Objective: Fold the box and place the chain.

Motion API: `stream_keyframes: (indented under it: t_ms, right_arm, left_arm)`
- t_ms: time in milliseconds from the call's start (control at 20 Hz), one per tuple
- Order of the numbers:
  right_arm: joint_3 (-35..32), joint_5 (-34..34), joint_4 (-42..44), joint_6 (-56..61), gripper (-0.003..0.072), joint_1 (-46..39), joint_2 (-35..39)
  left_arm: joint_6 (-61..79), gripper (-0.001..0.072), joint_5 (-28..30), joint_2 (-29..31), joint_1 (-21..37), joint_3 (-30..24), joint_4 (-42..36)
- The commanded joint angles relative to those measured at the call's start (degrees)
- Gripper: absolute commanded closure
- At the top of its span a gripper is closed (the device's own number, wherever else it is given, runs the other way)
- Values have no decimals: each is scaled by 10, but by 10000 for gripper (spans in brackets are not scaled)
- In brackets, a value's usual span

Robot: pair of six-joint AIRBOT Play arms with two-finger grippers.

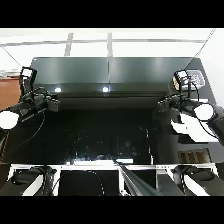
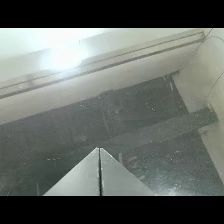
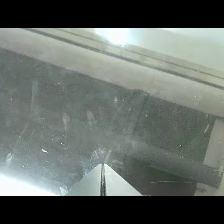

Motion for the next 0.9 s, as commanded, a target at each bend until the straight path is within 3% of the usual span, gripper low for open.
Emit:
stream_keyframes:
  t_ms: [0, 450, 600, 800, 850]
  right_arm:
    - [0, 0, 0, 0, 674, 0, 0]
    - [0, 0, 0, 0, 674, 0, 0]
    - [0, -3, 8, 0, 673, 0, 0]
    - [0, -109, 110, 0, 671, 1, -4]
    - [0, -140, 110, 0, 528, 1, -9]
  left_arm:
    - [0, 684, 0, 0, 0, 0, 0]
    - [0, 683, 0, 0, 0, 0, 0]
    - [0, 683, 32, -5, -1, -1, -14]
    - [-16, 683, 64, -30, -1, -1, -56]
    - [-16, 680, 64, -44, -1, -1, -91]
